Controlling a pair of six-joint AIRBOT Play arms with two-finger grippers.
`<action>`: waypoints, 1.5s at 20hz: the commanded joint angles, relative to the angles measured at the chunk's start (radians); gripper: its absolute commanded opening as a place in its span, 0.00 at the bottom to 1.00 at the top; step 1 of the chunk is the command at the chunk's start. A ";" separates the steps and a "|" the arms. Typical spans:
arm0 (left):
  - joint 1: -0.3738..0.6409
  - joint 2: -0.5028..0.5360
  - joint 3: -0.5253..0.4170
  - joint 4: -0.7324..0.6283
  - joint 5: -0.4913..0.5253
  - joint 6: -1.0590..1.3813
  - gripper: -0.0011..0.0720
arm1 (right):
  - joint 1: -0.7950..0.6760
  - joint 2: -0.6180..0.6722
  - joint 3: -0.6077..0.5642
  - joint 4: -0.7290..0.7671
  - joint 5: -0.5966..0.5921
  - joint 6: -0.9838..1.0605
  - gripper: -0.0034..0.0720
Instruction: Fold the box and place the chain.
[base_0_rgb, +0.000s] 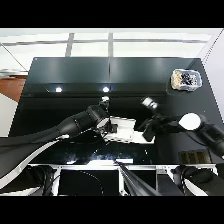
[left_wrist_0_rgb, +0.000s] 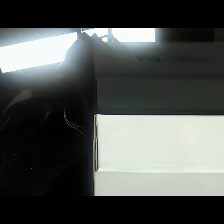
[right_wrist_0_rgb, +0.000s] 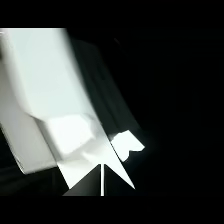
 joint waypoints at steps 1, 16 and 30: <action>0.001 0.000 0.000 0.003 -0.002 -0.001 0.05 | -0.230 0.055 0.002 -0.133 0.190 0.416 0.08; 0.001 0.000 0.000 0.003 -0.002 -0.001 0.05 | -0.260 -0.183 -0.196 0.260 0.045 0.497 0.08; 0.001 0.000 0.000 0.003 -0.003 -0.001 0.05 | -0.148 -0.194 -0.060 0.403 0.144 0.316 0.87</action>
